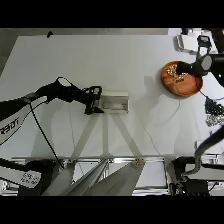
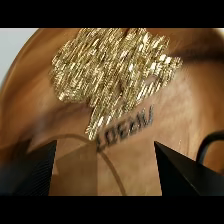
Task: Fold the box and place the chain.
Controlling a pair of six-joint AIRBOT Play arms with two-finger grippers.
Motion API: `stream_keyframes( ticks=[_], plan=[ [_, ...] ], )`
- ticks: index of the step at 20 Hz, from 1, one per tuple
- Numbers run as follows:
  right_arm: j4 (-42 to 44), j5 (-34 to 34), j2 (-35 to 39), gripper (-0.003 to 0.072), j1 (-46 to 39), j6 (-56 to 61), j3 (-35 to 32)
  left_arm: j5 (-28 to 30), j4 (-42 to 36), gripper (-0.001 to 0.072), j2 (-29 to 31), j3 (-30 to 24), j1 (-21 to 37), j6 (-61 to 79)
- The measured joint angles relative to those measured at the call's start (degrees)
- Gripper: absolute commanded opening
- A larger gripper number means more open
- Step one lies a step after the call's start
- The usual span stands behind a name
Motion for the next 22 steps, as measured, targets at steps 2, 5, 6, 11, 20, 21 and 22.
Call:
stream_keyframes(
  ticks=[2,5,6,11,20,21,22],
  plan=[
    [0.2,0.1,-7.4,0.0695,-1.5,0.6,7.1,0.0,0.0,0.0115,0.0,0.0,0.0,0.0],
    [1.5,0.2,-15.4,0.065,-2.5,2.6,14.3,0.0,0.0,0.0115,0.0,0.0,0.0,0.0],
    [2.3,0.3,-17.3,0.0586,-2.7,3.1,15.6,0.0,0.0,0.0115,0.0,0.0,0.0,0.0],
    [4.9,2.3,-21.7,0.0149,-3.0,3.8,18.6,0.0,0.0,0.0115,0.0,0.0,0.0,0.0],
    [5.0,13.7,-17.0,0.0009,-0.2,0.0,17.9,0.0,0.0,0.0115,0.0,0.0,0.0,0.0],
    [5.0,14.5,-15.1,0.0009,0.5,-0.4,16.4,0.0,0.0,0.0115,0.0,0.0,0.0,0.0],
    [4.9,15.5,-12.8,0.0009,1.3,-0.9,14.2,0.0,0.0,0.0115,0.0,0.0,0.0,0.0]
  ],
)
